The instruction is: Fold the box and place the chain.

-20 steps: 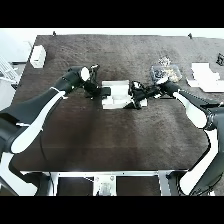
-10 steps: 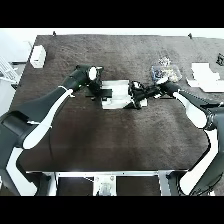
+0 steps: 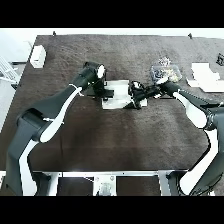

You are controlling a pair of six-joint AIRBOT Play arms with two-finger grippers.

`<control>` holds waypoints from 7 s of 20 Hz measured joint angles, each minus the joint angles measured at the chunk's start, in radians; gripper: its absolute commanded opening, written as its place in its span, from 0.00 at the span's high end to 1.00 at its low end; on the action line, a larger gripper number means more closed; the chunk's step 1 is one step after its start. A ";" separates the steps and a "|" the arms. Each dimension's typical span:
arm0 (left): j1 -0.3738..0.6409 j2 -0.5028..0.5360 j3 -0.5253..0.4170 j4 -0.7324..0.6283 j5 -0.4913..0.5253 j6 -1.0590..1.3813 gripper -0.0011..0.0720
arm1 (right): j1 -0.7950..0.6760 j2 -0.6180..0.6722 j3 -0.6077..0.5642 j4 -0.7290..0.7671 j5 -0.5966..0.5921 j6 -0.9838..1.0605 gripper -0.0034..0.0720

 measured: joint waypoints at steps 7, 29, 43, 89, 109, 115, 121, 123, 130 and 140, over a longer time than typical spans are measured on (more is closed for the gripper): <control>-0.013 -0.038 0.040 0.056 -0.047 -0.012 0.53 | 0.000 0.000 0.000 0.000 0.000 0.000 0.17; -0.019 -0.047 0.043 0.056 -0.019 0.003 0.43 | 0.000 0.000 0.000 -0.003 0.000 -0.002 0.17; -0.019 -0.042 0.043 0.025 -0.027 -0.045 0.33 | 0.000 0.000 0.000 0.000 0.001 -0.001 0.17; 0.238 0.228 -0.090 -0.314 -0.086 0.908 0.40 | 0.000 0.000 0.000 0.000 0.000 -0.001 0.17; 0.370 0.170 -0.547 -0.885 0.272 2.221 0.00 | 0.002 0.000 0.000 0.000 0.000 -0.001 0.17; 0.376 0.137 -0.555 -0.968 0.260 2.315 0.00 | 0.002 0.000 0.000 0.000 0.000 0.000 0.17; 0.377 0.130 -0.557 -0.986 0.273 2.353 0.00 | 0.002 0.000 0.000 0.000 0.000 -0.001 0.17; 0.377 0.121 -0.557 -0.994 0.272 2.361 0.00 | 0.002 0.000 0.000 0.000 0.000 0.000 0.17; 0.378 0.086 -0.557 -1.040 0.252 2.391 0.00 | 0.002 0.000 0.000 0.000 0.000 -0.001 0.17; 0.375 0.074 -0.557 -1.060 0.217 2.409 0.00 | 0.002 0.000 0.000 0.000 0.001 -0.001 0.17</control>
